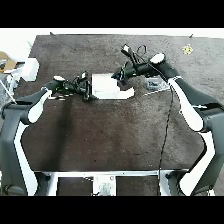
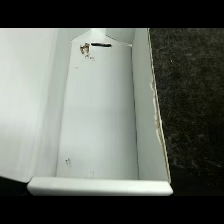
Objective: Fold the box and place the chain.
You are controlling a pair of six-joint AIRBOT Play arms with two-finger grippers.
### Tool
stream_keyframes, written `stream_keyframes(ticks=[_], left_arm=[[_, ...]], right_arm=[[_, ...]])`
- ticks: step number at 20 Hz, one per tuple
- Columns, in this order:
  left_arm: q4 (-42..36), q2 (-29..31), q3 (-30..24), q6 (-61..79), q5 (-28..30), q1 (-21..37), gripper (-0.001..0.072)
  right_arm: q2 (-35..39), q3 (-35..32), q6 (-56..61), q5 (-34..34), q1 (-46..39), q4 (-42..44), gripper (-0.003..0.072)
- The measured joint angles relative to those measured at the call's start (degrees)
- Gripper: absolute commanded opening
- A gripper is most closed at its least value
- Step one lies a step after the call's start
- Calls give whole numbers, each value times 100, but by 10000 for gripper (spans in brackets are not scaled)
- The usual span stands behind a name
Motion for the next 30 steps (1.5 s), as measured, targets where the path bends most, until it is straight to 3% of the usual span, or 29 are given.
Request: stream_keyframes(ticks=[5, 11, 18, 21, 22, 23, 24, 28, 30], left_arm=[[2, 0, 0, 0, 0, 2, 184], [2, 0, 0, -2, -2, -2, 184], [0, 0, 0, 2, -2, 0, 184], [0, 0, 0, 2, -2, 0, 184], [0, 0, 0, 2, -2, 0, 184], [0, 0, 0, 2, 0, 0, 184], [0, 0, 0, 2, -2, 0, 184], [0, 0, 0, 2, 0, 0, 184], [0, 0, 0, 2, 0, 0, 184]], right_arm=[[-435, -2, 4, -595, 46, -162, 2], [-649, 4, -31, -553, 57, -494, 2], [-251, -2, -219, -546, 46, -719, 4], [234, 0, -238, -385, -2, -920, 122], [387, 0, -197, -256, -28, -1049, 214], [503, 0, -140, -66, -46, -1244, 432], [566, -7, -98, 142, -48, -1464, 575], [549, -232, -166, 498, -72, -2326, 565], [400, -343, -367, 520, -61, -2511, 498]])
